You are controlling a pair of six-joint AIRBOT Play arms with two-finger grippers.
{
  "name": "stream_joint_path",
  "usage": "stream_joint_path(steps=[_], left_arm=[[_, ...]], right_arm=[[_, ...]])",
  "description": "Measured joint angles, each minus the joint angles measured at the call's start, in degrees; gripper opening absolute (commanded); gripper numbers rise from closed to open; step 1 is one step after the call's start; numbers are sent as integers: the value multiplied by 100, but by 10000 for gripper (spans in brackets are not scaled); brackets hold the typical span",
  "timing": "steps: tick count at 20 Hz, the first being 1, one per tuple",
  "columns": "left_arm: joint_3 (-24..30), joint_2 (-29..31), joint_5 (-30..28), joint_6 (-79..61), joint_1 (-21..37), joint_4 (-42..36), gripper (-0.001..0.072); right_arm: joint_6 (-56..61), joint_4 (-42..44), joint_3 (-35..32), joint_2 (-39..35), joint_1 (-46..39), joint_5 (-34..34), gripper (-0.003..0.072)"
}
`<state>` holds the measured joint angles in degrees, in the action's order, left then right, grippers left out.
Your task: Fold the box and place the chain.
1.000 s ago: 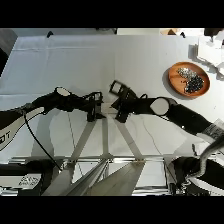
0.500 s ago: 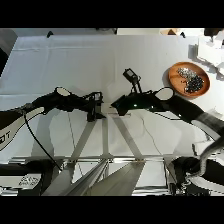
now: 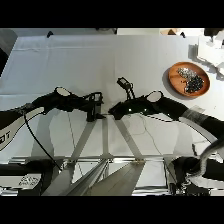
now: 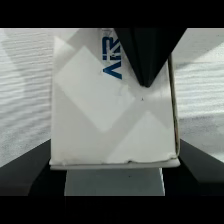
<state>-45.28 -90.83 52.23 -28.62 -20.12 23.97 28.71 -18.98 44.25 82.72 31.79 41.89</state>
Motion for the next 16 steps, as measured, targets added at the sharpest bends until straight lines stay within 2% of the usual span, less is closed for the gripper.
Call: stream_joint_path(steps=[5,11,16], left_arm=[[2,0,9,15,-2,-11,210],[0,0,-31,35,0,-39,210],[0,0,-11,26,0,-22,210]], right_arm=[[0,-48,-11,-48,-31,44,13],[4,-66,-46,-470,-446,111,13],[83,-48,-461,-553,-647,-2,13]])
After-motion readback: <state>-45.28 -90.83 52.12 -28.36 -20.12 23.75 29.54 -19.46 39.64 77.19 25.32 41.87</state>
